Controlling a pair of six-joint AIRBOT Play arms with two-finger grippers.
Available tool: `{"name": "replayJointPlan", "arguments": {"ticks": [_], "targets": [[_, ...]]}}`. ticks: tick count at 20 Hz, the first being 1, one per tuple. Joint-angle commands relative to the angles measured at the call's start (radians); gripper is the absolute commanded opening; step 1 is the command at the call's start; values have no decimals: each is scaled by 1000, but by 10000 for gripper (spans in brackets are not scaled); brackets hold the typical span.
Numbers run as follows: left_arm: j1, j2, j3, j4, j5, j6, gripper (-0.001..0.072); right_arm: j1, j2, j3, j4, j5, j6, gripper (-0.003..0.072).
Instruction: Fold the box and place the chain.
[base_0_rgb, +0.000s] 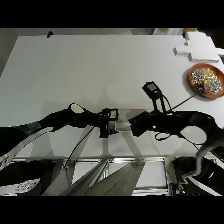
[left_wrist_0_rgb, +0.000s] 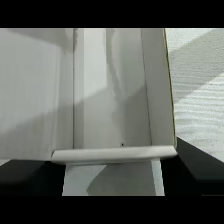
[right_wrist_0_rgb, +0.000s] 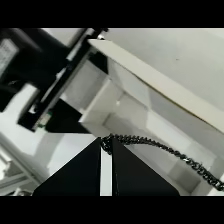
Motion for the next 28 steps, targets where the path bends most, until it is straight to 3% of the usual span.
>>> {"name": "replayJointPlan", "arguments": {"ticks": [1, 3, 6, 7, 8, 12, 15, 19, 24, 28], "targets": [[0, 0, 1, 0, 0, 0, 220, 1, -92, -10, -11, -46, -5, 18], [0, 0, 1, 0, 0, 0, 220, 1, -136, -10, -14, -46, -5, 24], [0, 0, 1, 0, 0, 0, 220, 1, -179, -9, -16, -53, -5, 92], [0, 0, 1, 0, 0, 0, 220, 1, -178, 1, -17, -25, -5, 224], [0, 0, 1, 0, 0, 0, 220, 1, -174, 25, -21, 26, -5, 236], [0, 0, 1, 0, 0, 0, 220, -40, -138, 205, -127, 255, -4, 219], [0, 0, 1, 0, 0, 0, 220, -118, -118, 309, -246, 357, 29, 28], [0, 0, 1, 0, 0, 0, 220, -275, -119, 314, -429, 467, 142, 18], [0, 0, 1, 0, 0, 0, 220, -395, -140, 265, -474, 453, 142, 18], [0, 0, 1, 0, 0, 0, 220, -405, -260, 190, -461, 369, 141, 25]]}}
